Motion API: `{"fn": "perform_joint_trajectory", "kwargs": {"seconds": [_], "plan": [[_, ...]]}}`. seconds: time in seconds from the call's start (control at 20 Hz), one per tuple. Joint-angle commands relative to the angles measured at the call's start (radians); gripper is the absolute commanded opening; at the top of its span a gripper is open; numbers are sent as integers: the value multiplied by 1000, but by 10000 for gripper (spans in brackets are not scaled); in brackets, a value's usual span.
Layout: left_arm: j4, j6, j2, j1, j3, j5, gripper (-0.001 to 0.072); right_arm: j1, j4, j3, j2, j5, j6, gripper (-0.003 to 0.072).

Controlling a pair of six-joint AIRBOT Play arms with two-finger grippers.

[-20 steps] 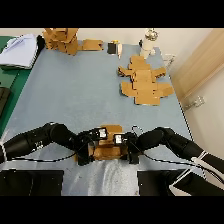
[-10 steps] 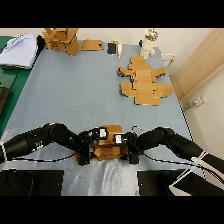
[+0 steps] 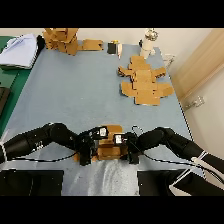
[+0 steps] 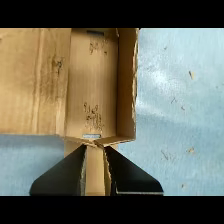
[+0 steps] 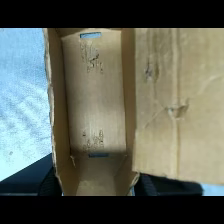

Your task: Fold the box.

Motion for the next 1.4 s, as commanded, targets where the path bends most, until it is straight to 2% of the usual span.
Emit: {"fn": "perform_joint_trajectory", "kwargs": {"seconds": [0.0,0.2,0.4,0.45,0.5,0.55,0.85,0.9,0.95,1.05,1.15,1.3,1.35], "plan": [[-56,22,0,-12,-1,35,167,0,0,0,0,0,0,534],[-55,22,-14,-75,-1,126,167,0,1,0,0,0,0,534],[-55,21,-28,-98,-1,137,170,0,0,0,0,0,0,534],[-54,21,-28,-97,-1,137,213,0,0,0,0,0,0,534],[-54,21,-28,-97,-1,138,409,0,0,0,0,0,0,534],[-54,21,-27,-97,-1,137,548,0,0,0,0,0,0,534],[-40,20,-27,-97,0,130,542,0,0,0,0,0,0,534],[-13,10,-27,-97,0,127,359,0,0,0,0,0,0,534],[26,-1,-24,-97,0,118,35,0,0,0,0,0,0,534],[129,-108,-4,-97,7,114,15,0,0,0,0,0,0,534],[316,-288,43,-97,24,82,15,0,0,0,0,0,0,534],[676,-708,165,-97,56,-52,15,0,0,0,0,0,0,534],[744,-809,214,-97,60,-104,15,0,0,0,0,0,0,534]]}}
